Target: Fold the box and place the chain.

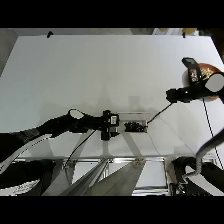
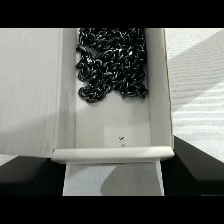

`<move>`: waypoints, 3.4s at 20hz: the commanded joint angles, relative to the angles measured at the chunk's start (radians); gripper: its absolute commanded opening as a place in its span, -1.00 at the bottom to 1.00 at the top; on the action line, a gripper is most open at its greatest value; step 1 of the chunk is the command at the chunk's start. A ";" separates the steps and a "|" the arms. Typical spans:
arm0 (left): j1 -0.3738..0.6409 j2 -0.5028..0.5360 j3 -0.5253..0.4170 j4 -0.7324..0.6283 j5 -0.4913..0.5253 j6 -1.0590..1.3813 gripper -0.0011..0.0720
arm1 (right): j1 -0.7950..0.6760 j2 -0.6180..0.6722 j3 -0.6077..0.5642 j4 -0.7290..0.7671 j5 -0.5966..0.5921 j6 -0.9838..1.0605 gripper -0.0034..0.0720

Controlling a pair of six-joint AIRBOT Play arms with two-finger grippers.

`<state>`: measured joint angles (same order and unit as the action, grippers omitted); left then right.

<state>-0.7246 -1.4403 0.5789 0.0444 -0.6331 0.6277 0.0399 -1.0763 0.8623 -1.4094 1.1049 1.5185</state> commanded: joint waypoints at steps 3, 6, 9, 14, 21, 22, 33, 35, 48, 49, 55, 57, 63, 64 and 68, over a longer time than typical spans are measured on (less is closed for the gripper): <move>0.000 0.000 0.000 0.000 0.000 0.000 -0.56 | -0.020 -0.111 -0.060 0.006 -0.030 0.004 -0.15; 0.000 0.000 0.000 0.000 0.000 0.000 -0.56 | -0.020 -0.163 -0.069 0.004 -0.050 0.037 -0.16; 0.000 0.000 0.000 0.000 0.000 0.000 -0.56 | -0.020 -0.201 -0.074 0.004 -0.068 0.056 -0.16; 0.000 0.000 0.000 0.000 0.000 0.000 -0.56 | -0.020 -0.219 -0.076 0.005 -0.122 0.059 -0.17; 0.000 0.000 0.000 0.000 0.000 0.000 -0.56 | -0.020 -0.219 -0.076 -0.012 -0.146 0.105 -0.27; 0.000 0.000 0.000 0.000 0.000 0.000 -0.56 | -0.020 -0.219 -0.076 -0.012 -0.145 0.105 -0.27; 0.000 0.000 0.000 0.000 0.000 0.000 -0.56 | -0.020 -0.249 -0.076 -0.012 -0.126 0.109 -0.27; 0.000 0.000 0.000 0.000 0.000 0.000 -0.56 | -0.020 -0.266 -0.076 -0.012 -0.121 0.108 -0.27; 0.000 0.000 0.000 0.000 0.000 0.000 -0.56 | -0.020 -0.006 -0.076 -0.023 -0.083 0.008 -0.84; 0.000 0.000 0.000 0.000 0.000 0.000 -0.56 | -0.020 0.045 -0.076 -0.023 -0.060 -0.007 -0.84; 0.000 0.000 0.000 0.000 -0.007 0.000 -0.56 | -0.020 0.293 -0.076 0.027 0.079 -0.037 -0.84; 0.000 0.000 0.000 0.000 -0.008 0.000 -0.56 | -0.020 0.359 -0.076 0.069 0.112 -0.049 -0.84; 0.000 0.000 0.000 0.000 -0.008 0.000 -0.56 | -0.020 0.518 -0.076 0.154 0.201 -0.062 -0.84; 0.000 0.000 0.000 0.000 -0.007 0.000 -0.56 | -0.020 0.535 -0.076 0.159 0.215 -0.062 -0.84; 0.000 0.000 0.000 0.000 -0.007 0.000 -0.56 | -0.020 0.591 -0.076 0.162 0.235 -0.063 -0.84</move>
<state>-0.7246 -1.4403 0.5789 0.0452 -0.6407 0.6277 0.0196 -0.5293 0.7849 -1.2613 1.3128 1.4574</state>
